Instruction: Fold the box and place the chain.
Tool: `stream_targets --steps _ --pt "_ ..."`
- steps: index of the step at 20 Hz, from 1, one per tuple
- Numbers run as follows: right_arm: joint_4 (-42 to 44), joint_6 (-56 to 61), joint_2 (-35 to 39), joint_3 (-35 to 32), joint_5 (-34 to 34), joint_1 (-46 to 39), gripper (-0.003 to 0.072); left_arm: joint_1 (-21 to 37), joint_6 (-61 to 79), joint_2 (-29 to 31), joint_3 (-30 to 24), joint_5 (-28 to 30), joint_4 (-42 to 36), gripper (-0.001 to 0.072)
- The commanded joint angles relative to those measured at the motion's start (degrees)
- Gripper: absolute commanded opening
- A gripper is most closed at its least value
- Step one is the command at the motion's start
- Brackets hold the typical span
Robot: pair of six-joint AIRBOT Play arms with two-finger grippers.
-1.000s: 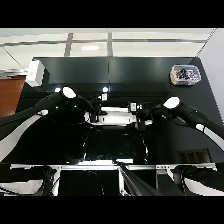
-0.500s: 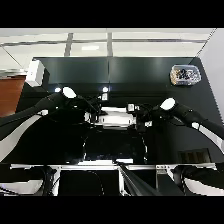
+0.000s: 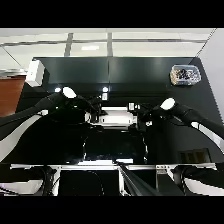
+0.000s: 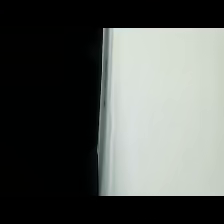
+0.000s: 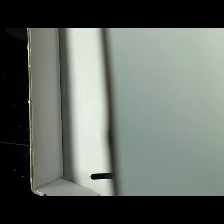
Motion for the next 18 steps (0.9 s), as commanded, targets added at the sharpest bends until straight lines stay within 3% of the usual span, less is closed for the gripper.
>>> stream_targets --steps 1,18 --pt "-0.98 0.98 -0.59 0.11 -0.26 0.02 0.0637 0.07 0.0 0.0 0.07 -1.16 0.04 0.0026" --pt "-1.09 2.03 -0.68 0.17 -1.46 0.39 0.0637 0.07 0.02 0.0 0.07 -1.09 0.04 0.0026"
